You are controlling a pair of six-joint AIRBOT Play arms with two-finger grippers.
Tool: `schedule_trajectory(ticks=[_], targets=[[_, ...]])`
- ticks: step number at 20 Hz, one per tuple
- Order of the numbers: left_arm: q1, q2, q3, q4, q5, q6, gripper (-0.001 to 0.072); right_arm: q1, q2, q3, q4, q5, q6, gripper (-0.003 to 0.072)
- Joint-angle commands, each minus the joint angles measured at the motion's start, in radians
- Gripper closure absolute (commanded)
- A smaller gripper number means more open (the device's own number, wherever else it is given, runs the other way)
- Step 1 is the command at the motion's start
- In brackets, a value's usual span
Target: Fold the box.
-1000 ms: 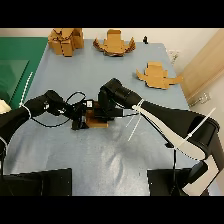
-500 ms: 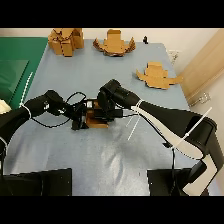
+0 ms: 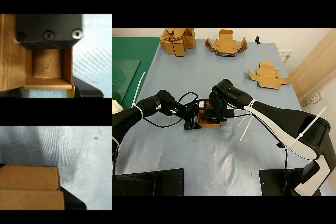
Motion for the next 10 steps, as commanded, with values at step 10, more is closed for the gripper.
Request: schedule_trajectory(ticks=[10], targets=[[0.000,0.001,0.000,0.002,-0.001,0.002,0.0530,0.000,-0.013,0.001,-0.013,-0.014,-0.008,0.0624]])
